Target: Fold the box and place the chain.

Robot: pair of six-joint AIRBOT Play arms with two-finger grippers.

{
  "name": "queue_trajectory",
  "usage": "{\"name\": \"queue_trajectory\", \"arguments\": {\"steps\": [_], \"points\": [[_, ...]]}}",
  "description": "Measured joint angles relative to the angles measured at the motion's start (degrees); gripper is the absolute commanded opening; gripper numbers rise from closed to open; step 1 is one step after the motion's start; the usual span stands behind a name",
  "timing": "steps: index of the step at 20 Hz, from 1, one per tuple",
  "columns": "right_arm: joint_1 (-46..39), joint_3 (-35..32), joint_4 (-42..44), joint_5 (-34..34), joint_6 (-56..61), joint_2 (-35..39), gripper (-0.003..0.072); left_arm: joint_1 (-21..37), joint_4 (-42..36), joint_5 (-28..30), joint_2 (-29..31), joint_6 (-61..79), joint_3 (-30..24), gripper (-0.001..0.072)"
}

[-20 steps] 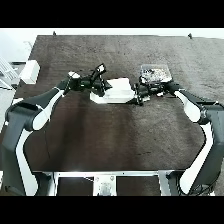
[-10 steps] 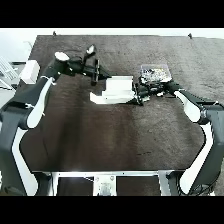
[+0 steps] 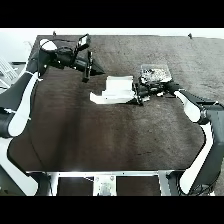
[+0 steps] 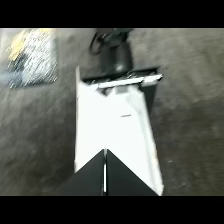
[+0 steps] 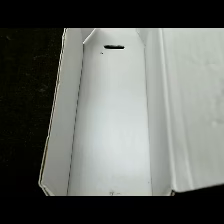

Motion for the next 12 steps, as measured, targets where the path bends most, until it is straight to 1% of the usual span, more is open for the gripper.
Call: {"name": "queue_trajectory", "arguments": {"steps": [5, 7, 9, 10, 11, 12], "points": [[0.0, 0.0, 0.0, 0.0, 0.0, 0.0, 0.0583, -1.7, -1.0, 14.7, 6.2, 4.3, -14.3, 0.0015], [0.0, 0.0, 0.0, 0.0, 0.0, 0.0, 0.0582, -1.9, -1.4, 19.0, 7.1, 5.5, -19.2, 0.0019], [0.0, 0.0, 0.0, 0.0, 0.0, 0.0, 0.0583, -2.2, -1.7, 21.6, 7.6, 6.3, -23.1, 0.0024], [0.0, 0.0, 0.0, 0.0, 0.0, 0.0, 0.0582, -2.2, -1.8, 22.4, 7.6, 6.6, -24.4, 0.0186], [0.0, 0.0, 0.0, 0.0, 0.0, 0.0, 0.0582, -2.2, -1.5, 22.6, 7.5, 7.1, -25.5, 0.0379], [0.0, 0.0, 0.0, 0.0, 0.0, 0.0, 0.0582, -2.1, -1.4, 22.2, 7.4, 7.4, -26.3, 0.0390]]}}
